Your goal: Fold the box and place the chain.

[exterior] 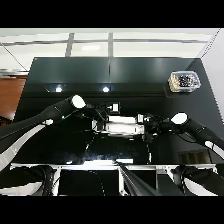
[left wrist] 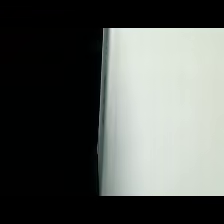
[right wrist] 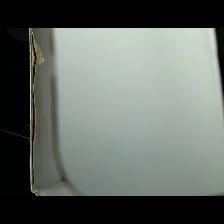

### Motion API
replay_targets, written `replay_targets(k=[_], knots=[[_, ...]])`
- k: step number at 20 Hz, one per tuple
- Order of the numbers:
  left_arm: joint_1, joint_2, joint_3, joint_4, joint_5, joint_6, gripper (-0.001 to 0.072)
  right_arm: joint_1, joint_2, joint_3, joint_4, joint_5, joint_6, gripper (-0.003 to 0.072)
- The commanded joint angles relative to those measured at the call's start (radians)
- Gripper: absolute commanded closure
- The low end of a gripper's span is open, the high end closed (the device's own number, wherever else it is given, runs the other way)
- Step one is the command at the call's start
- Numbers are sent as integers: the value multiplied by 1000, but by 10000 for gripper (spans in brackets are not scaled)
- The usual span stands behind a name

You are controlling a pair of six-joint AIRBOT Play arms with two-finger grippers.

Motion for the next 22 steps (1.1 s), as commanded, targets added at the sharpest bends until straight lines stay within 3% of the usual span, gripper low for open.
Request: replay_targets(k=[1,11,14,22], knots=[[0,0,0,0,1,0,681,5,-2,0,-2,-10,4,73],[0,-2,0,0,4,0,681,32,-4,0,-43,-31,31,73],[0,-2,0,0,4,0,681,36,-6,0,-44,-35,35,190],[0,-1,0,0,-2,0,681,36,-6,0,-44,-35,35,190]])
